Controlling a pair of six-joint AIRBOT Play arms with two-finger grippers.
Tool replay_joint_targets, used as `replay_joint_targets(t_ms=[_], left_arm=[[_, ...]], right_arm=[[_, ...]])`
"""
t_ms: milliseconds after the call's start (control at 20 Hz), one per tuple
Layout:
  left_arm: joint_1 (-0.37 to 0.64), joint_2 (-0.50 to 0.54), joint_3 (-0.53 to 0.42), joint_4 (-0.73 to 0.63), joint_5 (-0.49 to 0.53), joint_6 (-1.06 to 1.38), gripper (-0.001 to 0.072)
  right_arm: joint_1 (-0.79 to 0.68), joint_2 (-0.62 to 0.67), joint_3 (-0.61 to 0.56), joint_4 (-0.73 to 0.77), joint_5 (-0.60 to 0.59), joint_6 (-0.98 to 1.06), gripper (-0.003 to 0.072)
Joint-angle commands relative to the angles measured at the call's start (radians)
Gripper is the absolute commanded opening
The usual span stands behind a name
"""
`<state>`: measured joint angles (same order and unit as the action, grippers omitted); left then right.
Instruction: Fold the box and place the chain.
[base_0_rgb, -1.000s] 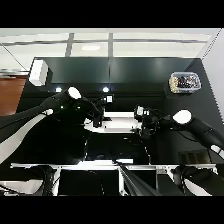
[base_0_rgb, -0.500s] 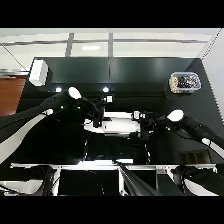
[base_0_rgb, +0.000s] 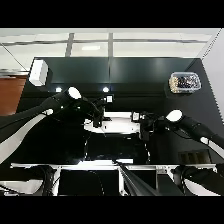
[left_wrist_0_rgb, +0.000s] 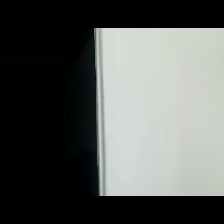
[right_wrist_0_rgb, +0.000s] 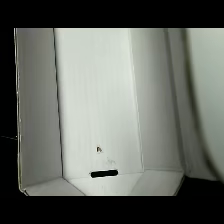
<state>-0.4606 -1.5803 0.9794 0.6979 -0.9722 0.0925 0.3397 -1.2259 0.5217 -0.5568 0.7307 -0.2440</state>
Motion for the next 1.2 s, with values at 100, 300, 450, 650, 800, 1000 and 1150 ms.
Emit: replay_joint_targets(t_ms=[100, 300, 450, 650, 800, 1000, 1150], left_arm=[[0.0, 0.0, 0.0, -0.003, 0.0, 0.0, 0.0027], [0.0, 0.0, 0.0, -0.003, 0.0, 0.0, 0.0027], [0.0, 0.0, 0.0, -0.003, 0.0, 0.0, 0.0028], [0.0, 0.0, 0.0, -0.003, 0.0, 0.001, 0.0028], [0.0, 0.0, 0.008, -0.002, -0.011, 0.0, 0.003], [0.002, 0.003, 0.039, 0.003, -0.076, -0.034, 0.0049], [0.008, 0.026, 0.062, 0.072, -0.096, -0.125, 0.0358]], right_arm=[[0.032, -0.015, 0.0, -0.002, -0.027, 0.0, 0.0702], [0.033, -0.015, 0.0, 0.005, -0.041, 0.0, 0.0702], [0.033, -0.015, 0.0, 0.005, -0.042, 0.0, 0.0702], [0.033, -0.015, 0.0, 0.005, -0.042, 0.0, 0.0528], [0.033, -0.015, 0.0, 0.005, -0.043, 0.0, 0.0409], [0.033, -0.015, 0.0, 0.005, -0.043, 0.0, 0.0303], [0.033, -0.015, 0.0, 0.005, -0.043, 0.0, 0.0303]])
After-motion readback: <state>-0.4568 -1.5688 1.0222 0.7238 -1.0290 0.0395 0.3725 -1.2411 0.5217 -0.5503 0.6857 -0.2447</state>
